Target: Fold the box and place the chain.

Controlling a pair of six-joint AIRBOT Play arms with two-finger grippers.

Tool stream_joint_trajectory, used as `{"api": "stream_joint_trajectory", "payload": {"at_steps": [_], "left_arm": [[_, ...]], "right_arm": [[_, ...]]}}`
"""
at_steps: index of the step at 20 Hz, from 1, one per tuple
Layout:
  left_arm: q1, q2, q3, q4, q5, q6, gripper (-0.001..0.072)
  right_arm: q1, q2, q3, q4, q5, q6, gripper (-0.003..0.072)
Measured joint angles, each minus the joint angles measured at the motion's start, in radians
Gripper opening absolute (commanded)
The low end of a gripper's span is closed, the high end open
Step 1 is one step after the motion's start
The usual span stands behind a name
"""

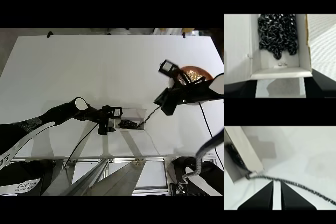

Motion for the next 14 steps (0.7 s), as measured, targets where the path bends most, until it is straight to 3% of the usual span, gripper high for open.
{"api": "stream_joint_trajectory", "payload": {"at_steps": [2,7,14], "left_arm": [[0.000,0.000,0.000,0.000,0.000,0.000,0.0272],[0.000,0.000,0.000,0.000,0.000,0.000,0.0272],[0.000,0.000,0.000,0.000,0.000,0.000,0.0272]], "right_arm": [[-0.010,-0.058,-0.016,-0.042,0.023,-0.112,0.0222],[-0.018,-0.152,-0.116,-0.092,-0.072,-0.322,0.0226],[-0.019,-0.235,-0.163,-0.106,-0.227,-0.443,0.0226]]}}
